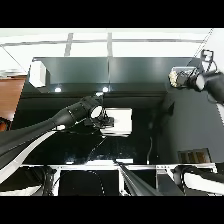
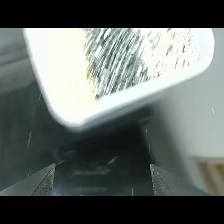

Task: Fold the box and place the chain.

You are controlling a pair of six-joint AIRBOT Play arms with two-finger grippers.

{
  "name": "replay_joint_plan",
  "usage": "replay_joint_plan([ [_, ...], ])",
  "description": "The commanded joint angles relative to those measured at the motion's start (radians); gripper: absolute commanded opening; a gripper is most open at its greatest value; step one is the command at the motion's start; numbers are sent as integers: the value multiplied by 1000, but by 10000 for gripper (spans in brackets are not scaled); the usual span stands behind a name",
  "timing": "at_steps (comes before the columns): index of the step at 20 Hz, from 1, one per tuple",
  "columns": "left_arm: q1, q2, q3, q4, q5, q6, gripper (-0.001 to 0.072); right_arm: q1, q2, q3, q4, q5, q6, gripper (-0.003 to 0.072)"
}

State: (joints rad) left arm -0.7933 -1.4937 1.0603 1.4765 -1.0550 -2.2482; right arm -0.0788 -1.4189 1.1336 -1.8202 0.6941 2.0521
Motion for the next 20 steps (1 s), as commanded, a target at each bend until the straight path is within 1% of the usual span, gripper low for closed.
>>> replay_joint_plan([
  [1, 0, 0, 0, 0, 0, 0, 29, -124, -252, 331, 206, 101, -143, 720],
  [2, 0, 0, 0, 0, 0, 0, 29, -128, -323, 435, 207, 161, -160, 720],
  [3, 0, 0, 0, 0, 0, 0, 28, -131, -379, 512, 208, 198, -173, 720],
  [4, 0, 0, 0, 0, 0, 0, 29, -131, -428, 572, 212, 224, -179, 654],
  [5, 0, 0, 0, 0, 0, 0, 29, -131, -461, 601, 212, 225, -179, 613],
  [8, 0, 0, 0, 0, 0, 0, 29, -133, -519, 614, 238, 182, -179, 606],
  [10, 0, 0, 0, 0, 0, 0, 29, -134, -547, 615, 254, 177, -179, 554],
  [11, 0, 0, 0, 0, 0, 0, 29, -134, -555, 615, 261, 177, -179, 553],
  [12, 0, 0, 0, 0, 0, 0, 29, -133, -560, 615, 266, 180, -179, 446],
  [13, 0, 0, 0, 0, 0, 0, 29, -133, -562, 615, 276, 183, -179, 409],
  [14, 0, 0, 0, 0, 0, 0, 29, -133, -561, 617, 277, 191, -179, 242],
  [15, 0, 0, 0, 0, 0, 0, 29, -133, -561, 626, 277, 212, -179, 157],
  [16, 0, 0, 0, 0, 0, 0, 29, -133, -558, 636, 277, 237, -180, 48],
  [17, 0, 0, 0, 0, 0, 0, 29, -133, -550, 652, 277, 266, -179, 5],
  [20, 0, 0, 0, 0, 0, 0, 29, -133, -467, 687, 277, 300, -204, 5],
])
